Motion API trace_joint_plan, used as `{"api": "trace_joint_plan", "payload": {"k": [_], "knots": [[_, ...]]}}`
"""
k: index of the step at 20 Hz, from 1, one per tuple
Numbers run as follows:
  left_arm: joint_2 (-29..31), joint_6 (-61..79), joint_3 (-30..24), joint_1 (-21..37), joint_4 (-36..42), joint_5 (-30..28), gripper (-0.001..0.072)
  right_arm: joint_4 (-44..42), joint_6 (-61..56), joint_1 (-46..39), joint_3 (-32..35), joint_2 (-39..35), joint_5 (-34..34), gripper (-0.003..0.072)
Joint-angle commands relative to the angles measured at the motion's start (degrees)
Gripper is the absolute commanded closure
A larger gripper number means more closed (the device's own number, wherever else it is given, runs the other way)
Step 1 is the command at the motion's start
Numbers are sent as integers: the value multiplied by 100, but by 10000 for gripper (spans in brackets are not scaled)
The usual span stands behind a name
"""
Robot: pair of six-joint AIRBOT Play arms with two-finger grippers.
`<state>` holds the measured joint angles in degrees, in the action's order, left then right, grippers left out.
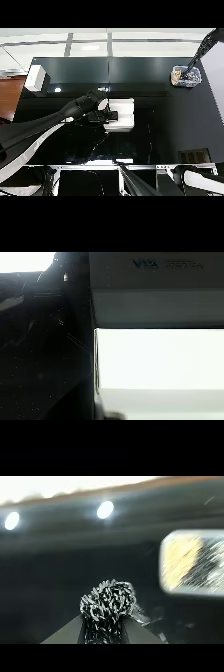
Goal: Fold the box and place the chain.
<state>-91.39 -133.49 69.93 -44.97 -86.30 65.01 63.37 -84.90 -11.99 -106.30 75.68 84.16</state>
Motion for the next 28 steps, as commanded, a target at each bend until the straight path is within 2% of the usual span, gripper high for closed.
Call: {"api": "trace_joint_plan", "payload": {"k": [1, 5, 8, 13, 21, 24, 25, 26, 28], "knots": [[2, -2, 4, 0, -2, -4, 688, -337, 273, 487, 1353, -935, 442, 674], [2, -2, 4, 0, -2, 0, 688, -861, 339, 1478, 3093, -1779, 334, 674], [2, -2, 4, 0, 0, -2, 688, -1506, 339, 2240, 3720, -1845, -293, 674], [2, -2, 4, 0, -2, -2, 688, -1611, 332, 3200, 4127, -1648, -1700, 674], [2, -2, 4, 0, -2, -4, 688, -1370, 330, 3338, 4896, -927, -2144, 674], [2, -2, 4, 0, -2, -4, 688, -1357, 330, 3432, 4964, -826, -2369, 664], [2, -2, 4, 0, -2, -4, 688, -1346, 328, 3438, 4964, -826, -2422, 515], [2, -2, 4, 0, -2, -2, 688, -1296, 330, 3414, 4962, -826, -2420, 420], [2, -2, 4, 0, 0, -20, 688, -1073, 330, 3261, 4953, -837, -2284, 421]]}}
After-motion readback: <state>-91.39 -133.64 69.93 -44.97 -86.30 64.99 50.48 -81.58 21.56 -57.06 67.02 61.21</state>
